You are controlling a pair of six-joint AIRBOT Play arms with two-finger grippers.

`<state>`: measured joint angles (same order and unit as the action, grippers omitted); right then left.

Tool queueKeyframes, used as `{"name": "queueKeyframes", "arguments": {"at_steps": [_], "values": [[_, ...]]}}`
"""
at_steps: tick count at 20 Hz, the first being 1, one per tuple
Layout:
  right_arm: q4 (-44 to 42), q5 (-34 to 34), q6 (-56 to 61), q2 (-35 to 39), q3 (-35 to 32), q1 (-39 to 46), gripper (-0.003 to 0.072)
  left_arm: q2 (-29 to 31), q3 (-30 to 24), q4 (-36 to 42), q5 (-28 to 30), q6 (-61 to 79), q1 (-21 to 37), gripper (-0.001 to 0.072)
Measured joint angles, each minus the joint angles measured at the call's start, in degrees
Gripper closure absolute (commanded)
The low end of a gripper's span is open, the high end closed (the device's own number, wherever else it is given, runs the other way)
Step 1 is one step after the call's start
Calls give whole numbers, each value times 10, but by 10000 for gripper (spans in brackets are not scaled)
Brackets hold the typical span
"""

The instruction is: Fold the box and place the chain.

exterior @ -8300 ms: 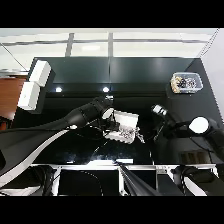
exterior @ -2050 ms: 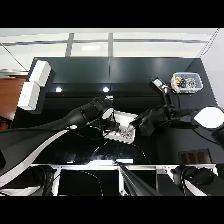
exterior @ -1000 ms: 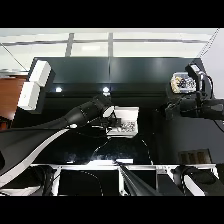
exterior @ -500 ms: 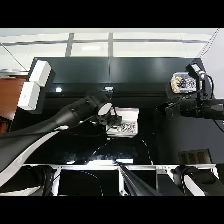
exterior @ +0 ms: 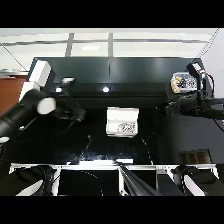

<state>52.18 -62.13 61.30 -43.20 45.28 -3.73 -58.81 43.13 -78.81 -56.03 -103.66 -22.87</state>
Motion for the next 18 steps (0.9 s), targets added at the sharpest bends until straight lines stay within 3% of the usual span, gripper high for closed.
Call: {"name": "queueKeyframes", "arguments": {"at_steps": [3,4,6,9,11,15,18], "values": [[0,9,0,0,0,0,234,12,-79,210,59,222,75,129],[0,10,0,0,0,0,234,9,-92,261,53,317,86,-2],[2,13,0,0,0,0,234,-5,-109,342,11,533,86,1],[3,14,0,0,0,0,234,-19,-118,381,-4,807,52,1],[3,15,0,0,0,0,234,-26,-117,398,21,927,21,4],[3,16,0,0,0,0,234,-74,-97,427,60,1069,-14,4],[3,16,0,0,0,0,234,-127,-67,462,54,1134,-22,5]]}}
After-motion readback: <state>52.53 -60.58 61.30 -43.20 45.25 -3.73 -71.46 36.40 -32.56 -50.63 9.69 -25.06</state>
